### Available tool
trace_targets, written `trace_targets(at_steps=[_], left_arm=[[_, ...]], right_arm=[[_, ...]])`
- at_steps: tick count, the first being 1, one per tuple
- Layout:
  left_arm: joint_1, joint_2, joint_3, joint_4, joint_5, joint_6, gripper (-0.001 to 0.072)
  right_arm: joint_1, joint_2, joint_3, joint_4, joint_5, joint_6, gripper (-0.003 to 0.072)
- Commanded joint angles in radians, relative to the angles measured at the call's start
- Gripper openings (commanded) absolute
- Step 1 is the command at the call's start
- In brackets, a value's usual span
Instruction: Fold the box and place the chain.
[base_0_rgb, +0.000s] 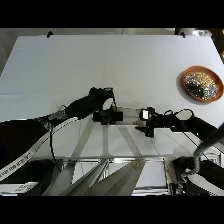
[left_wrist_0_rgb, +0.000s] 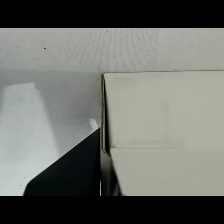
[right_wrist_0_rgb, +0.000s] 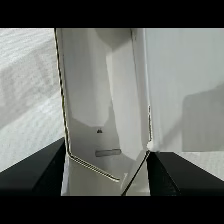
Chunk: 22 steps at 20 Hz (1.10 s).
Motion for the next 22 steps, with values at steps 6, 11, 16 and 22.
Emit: trace_targets(at_steps=[6,11,16,22], left_arm=[[-0.001,-0.001,0.0,-0.004,0.003,0.001,0.0097],[-0.001,0.005,0.0,-0.014,-0.033,0.0,0.0645],[0.001,0.076,0.0,0.025,-0.038,0.0,0.0645],[0.008,0.126,0.0,0.079,-0.028,-0.033,0.0391]], right_arm=[[0.0,0.0,0.0,0.001,0.001,0.0,0.0401],[0.0,0.0,0.0,0.001,0.001,0.0,0.0401],[0.0,0.0,0.0,0.001,0.001,0.0,0.0401],[0.0,0.0,0.0,0.001,0.001,0.0,0.0401]])
